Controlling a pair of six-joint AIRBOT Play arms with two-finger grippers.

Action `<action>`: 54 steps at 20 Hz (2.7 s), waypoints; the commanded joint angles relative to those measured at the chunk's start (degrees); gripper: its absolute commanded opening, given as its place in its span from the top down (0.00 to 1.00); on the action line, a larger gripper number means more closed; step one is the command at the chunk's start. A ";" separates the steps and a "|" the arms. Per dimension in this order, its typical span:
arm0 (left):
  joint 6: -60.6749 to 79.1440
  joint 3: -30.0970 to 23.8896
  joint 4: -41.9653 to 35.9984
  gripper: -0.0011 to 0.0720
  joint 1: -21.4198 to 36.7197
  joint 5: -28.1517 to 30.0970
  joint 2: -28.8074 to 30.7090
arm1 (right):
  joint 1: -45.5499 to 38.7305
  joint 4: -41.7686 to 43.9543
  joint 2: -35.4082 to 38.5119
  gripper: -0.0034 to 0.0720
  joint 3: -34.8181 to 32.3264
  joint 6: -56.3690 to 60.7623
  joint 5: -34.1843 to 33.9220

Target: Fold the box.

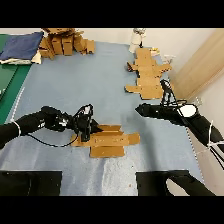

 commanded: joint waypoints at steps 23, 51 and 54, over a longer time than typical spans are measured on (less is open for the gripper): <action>-10.80 1.31 11.04 0.97 0.02 3.93 0.39 | 1.92 -11.54 3.43 0.95 0.00 3.06 1.73; -10.82 1.38 10.75 0.97 0.02 4.17 0.39 | 59.39 -52.70 6.29 0.43 -13.09 16.00 -0.68; -10.82 1.38 10.75 0.97 0.02 3.91 0.39 | 58.66 -59.01 5.62 0.43 -13.11 16.00 -3.04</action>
